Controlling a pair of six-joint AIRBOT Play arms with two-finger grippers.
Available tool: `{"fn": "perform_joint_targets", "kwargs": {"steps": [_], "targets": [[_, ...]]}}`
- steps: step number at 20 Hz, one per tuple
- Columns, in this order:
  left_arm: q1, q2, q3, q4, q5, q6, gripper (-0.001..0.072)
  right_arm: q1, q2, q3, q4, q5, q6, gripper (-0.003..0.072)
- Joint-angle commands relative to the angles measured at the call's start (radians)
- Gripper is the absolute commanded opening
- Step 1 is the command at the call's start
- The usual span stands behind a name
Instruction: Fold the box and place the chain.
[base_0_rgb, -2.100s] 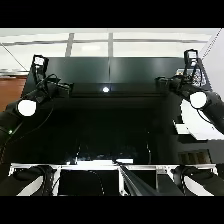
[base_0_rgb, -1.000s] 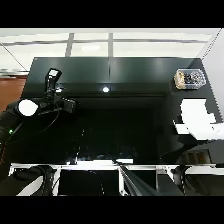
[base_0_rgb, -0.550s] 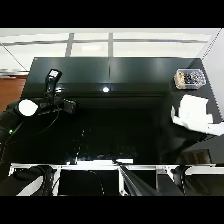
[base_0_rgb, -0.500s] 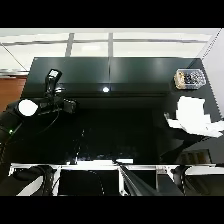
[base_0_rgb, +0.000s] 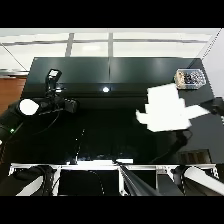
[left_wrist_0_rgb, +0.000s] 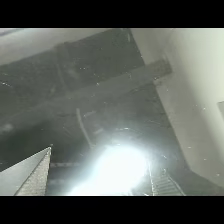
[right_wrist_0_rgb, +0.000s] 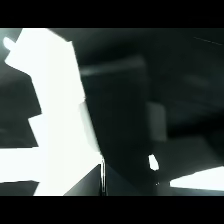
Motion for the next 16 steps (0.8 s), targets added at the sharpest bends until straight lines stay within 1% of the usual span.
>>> {"fn": "perform_joint_targets", "kwargs": {"steps": [1, 3, 5, 6, 7, 9, 10, 12, 14, 16], "targets": [[0.000, -0.034, 0.000, -0.063, -0.012, -0.050, 0.0701, 0.188, 0.227, -0.277, 0.283, -0.223, -0.071, 0.0017], [0.003, -0.064, 0.006, -0.105, -0.006, -0.057, 0.0701, 0.368, 0.309, -0.405, 0.379, -0.377, -0.071, 0.0017], [0.034, -0.095, 0.047, -0.124, -0.035, -0.061, 0.0701, 0.571, 0.336, -0.498, 0.452, -0.542, -0.070, 0.0017], [0.070, -0.124, 0.077, -0.177, -0.087, -0.057, 0.0701, 0.674, 0.336, -0.525, 0.471, -0.613, -0.070, 0.0017], [0.110, -0.163, 0.106, -0.262, -0.166, -0.026, 0.0701, 0.771, 0.336, -0.534, 0.480, -0.675, -0.069, 0.0017], [0.182, -0.256, 0.133, -0.476, -0.375, 0.136, 0.0701, 0.925, 0.336, -0.534, 0.501, -0.774, -0.070, 0.0017], [0.206, -0.309, 0.133, -0.551, -0.478, 0.201, 0.0701, 0.977, 0.336, -0.533, 0.502, -0.817, -0.069, 0.0017], [0.213, -0.398, 0.133, -0.570, -0.585, 0.278, 0.0701, 1.044, 0.336, -0.533, 0.505, -0.853, -0.069, 0.0017], [0.195, -0.473, 0.133, -0.629, -0.663, 0.445, 0.0701, 1.070, 0.336, -0.533, 0.504, -0.844, -0.063, 0.0017], [0.180, -0.530, 0.133, -0.677, -0.675, 0.511, 0.0701, 1.088, 0.336, -0.533, 0.504, -0.843, -0.062, 0.0017]]}}
